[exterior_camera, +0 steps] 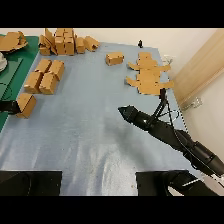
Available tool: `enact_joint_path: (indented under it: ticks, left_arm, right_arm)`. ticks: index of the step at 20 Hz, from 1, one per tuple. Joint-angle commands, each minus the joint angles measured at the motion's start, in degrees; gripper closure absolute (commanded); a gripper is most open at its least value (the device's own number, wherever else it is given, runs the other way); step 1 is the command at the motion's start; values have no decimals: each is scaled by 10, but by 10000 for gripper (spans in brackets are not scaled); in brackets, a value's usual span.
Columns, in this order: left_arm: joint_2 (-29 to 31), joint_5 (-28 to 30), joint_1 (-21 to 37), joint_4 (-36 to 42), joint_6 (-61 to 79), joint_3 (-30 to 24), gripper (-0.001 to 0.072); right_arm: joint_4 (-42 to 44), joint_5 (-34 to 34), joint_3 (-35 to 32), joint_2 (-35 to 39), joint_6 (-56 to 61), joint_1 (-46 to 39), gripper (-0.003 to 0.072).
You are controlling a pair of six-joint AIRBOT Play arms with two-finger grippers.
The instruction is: Fold the box.
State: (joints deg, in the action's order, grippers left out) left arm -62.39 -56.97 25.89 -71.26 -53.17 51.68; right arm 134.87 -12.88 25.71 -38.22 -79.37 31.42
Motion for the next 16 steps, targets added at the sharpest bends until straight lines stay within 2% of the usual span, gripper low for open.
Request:
enact_joint_path:
  ticks: [1, 2, 3, 4, 7, 10, 13, 16]
  left_arm:
    - [43, -37, -43, 14, -2, 4, -11]
    - [53, -44, -73, 27, -2, 4, 48]
    - [61, -49, -113, 47, -1, 4, 431]
    - [64, -50, -156, 68, 16, 6, 694]
    - [51, -32, -311, 120, -18, 46, 700]
    - [-21, -29, -434, 120, -107, 139, 700]
    - [-121, -57, -491, 148, -148, 216, 699]
    - [-176, -47, -515, 221, -137, 237, 699]
  right_arm:
    - [-19, -16, 0, -2, -2, 0, 685]
    - [-28, -23, 1, -6, -2, 0, 685]
    - [-41, -31, 5, -17, -2, -1, 685]
    - [-55, -41, 13, -32, -2, -3, 685]
    - [-138, -136, 92, -117, -6, -25, 685]
    - [-172, -208, 206, -222, -67, -28, 685]
    - [-172, -238, 296, -299, -103, -28, 685]
    - [-173, -271, 333, -331, -114, -27, 685]
